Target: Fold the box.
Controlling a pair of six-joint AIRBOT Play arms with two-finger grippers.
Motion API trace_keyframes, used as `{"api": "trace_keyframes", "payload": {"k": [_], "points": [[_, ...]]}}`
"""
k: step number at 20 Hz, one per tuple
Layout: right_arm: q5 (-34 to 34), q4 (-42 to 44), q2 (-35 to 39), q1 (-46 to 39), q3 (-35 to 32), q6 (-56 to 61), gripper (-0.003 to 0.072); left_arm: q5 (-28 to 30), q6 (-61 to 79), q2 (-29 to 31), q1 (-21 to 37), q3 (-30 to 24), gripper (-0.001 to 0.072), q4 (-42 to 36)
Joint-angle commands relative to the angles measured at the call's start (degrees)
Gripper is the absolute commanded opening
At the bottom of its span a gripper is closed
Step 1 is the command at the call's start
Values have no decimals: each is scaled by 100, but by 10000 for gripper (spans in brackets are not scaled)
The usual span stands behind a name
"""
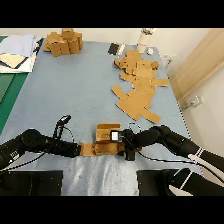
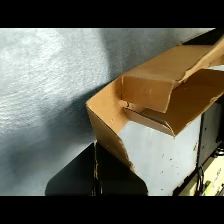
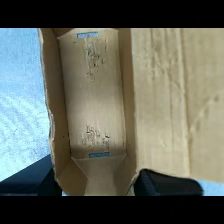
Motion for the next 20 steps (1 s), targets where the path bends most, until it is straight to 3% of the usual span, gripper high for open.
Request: {"api": "trace_keyframes", "payload": {"k": [1,4,12,14,20], "points": [[2,2,0,-2,2,2,539,221,111,-24,-404,-4,13,-269],[2,2,0,-2,4,2,539,588,109,-22,-844,48,13,-391],[2,2,0,0,4,2,539,619,-315,-22,-857,507,19,144],[2,2,0,-2,2,2,539,616,-566,-22,-813,662,366,345],[2,2,0,-2,2,2,538,389,-603,-22,-717,896,364,332]]}}
